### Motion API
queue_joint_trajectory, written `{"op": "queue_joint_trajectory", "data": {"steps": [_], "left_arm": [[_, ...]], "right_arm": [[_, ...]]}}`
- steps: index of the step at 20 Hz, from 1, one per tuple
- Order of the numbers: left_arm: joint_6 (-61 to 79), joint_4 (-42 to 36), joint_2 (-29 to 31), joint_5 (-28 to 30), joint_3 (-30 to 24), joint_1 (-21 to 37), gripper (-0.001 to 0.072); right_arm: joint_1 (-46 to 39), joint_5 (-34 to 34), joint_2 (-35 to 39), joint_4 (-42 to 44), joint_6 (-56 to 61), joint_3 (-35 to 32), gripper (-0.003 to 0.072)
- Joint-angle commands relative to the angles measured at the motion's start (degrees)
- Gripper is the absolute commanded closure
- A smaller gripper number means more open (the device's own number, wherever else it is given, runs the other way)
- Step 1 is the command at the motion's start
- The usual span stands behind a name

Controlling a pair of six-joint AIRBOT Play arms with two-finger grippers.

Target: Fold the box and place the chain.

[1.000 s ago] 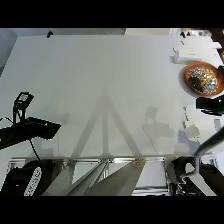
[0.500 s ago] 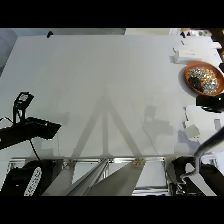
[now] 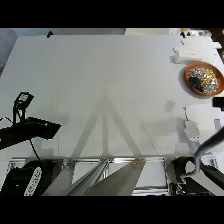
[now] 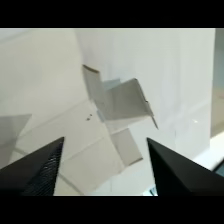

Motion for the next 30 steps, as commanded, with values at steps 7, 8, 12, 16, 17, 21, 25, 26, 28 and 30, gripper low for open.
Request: {"op": "queue_joint_trajectory", "data": {"steps": [7,8,12,16,17,21,25,26,28,30], "left_arm": [[0.0,0.0,0.02,0.02,-0.02,-0.02,0.0018],[0.0,0.02,0.02,0.02,-0.02,-0.02,0.0018],[0.0,0.02,0.02,0.0,-0.02,-0.02,0.0018],[0.0,0.0,0.02,0.02,-0.02,-0.02,0.0018],[0.0,0.02,0.02,0.02,-0.02,-0.02,0.0018],[0.0,0.02,0.02,0.02,-0.02,-0.02,0.0018],[0.0,0.0,0.02,0.02,-0.02,-0.02,0.0018],[0.0,0.02,0.02,0.02,-0.02,-0.02,0.0018],[0.0,0.02,0.02,0.0,-0.02,-0.02,0.0018],[0.0,0.02,0.02,0.02,-0.02,-0.02,0.0018]], "right_arm": [[-14.97,0.13,-11.17,-1.11,-8.46,0.35,0.0053],[-14.97,-0.04,-12.61,-2.34,-8.39,0.35,0.0066],[-14.97,-2.8,-18.84,-5.57,-7.41,0.35,0.0219],[-14.95,-4.24,-22.01,-6.34,-4.33,0.35,0.0629],[-14.86,-3.3,-22.03,-6.25,-4.35,0.35,0.0667],[-9.84,-1.27,-17.16,-2.62,-6.82,0.35,0.0668],[0.5,-2.56,-5.38,16.17,-10.86,0.31,0.0668],[2.86,-3.43,-2.05,22.71,-11.78,0.02,0.0668],[6.91,-6.97,4.5,33.66,-11.89,-2.03,0.0668],[10.99,-11.37,10.51,40.28,-11.85,-6.01,0.0668]]}}
